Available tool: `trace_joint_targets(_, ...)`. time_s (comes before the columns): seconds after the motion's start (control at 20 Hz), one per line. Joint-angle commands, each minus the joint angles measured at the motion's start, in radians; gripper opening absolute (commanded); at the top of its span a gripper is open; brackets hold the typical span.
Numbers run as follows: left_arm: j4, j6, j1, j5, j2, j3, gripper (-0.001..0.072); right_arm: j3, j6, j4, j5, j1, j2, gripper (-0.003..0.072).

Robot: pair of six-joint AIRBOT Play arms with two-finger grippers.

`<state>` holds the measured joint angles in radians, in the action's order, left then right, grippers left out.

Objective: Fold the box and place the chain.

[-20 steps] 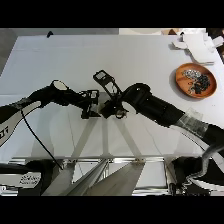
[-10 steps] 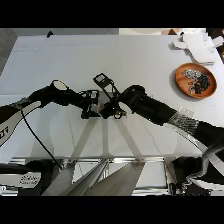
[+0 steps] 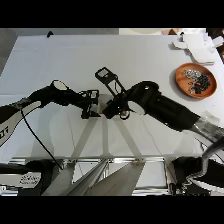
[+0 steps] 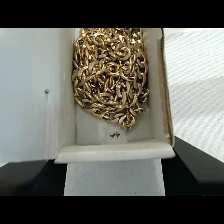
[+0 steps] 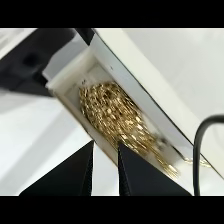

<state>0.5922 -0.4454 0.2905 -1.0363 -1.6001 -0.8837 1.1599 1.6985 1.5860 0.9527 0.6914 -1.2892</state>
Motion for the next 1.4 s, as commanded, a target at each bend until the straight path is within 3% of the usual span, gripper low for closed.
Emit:
trace_joint_targets(0.0,0.0,0.0,0.0,0.0,0.0,-0.001,0.034,0.0,-0.118,0.051,0.106,-0.016,0.114,0.0177)
trace_joint_targets(0.15,0.0,0.0,0.0,0.0,0.0,-0.001,0.034,0.0,-0.301,0.014,0.169,-0.105,0.156,0.0182)
trace_joint_targets(0.3,0.0,0.0,0.0,0.0,0.0,-0.001,0.034,-0.022,-0.546,-0.149,0.188,-0.253,0.157,0.027)
trace_joint_targets(0.55,0.0,0.0,0.0,0.0,0.0,-0.001,0.034,-0.118,-1.096,-0.335,0.176,-0.481,0.154,0.0271)
trace_joint_targets(0.65,0.0,0.0,0.0,0.0,0.0,-0.001,0.034,-0.159,-1.308,-0.357,0.176,-0.542,0.132,0.0343)
trace_joint_targets(0.9,0.0,0.0,0.0,0.0,0.0,-0.001,0.034,-0.185,-1.738,-0.515,0.132,-0.63,-0.032,0.0347)
trace_joint_targets(1.1,0.0,0.0,0.0,0.0,0.0,-0.001,0.034,-0.185,-2.007,-0.642,0.079,-0.631,-0.175,0.0341)
trace_joint_targets(1.35,0.0,0.0,0.0,0.0,0.0,-0.001,0.034,-0.185,-2.044,-0.674,0.024,-0.631,-0.267,0.0341)
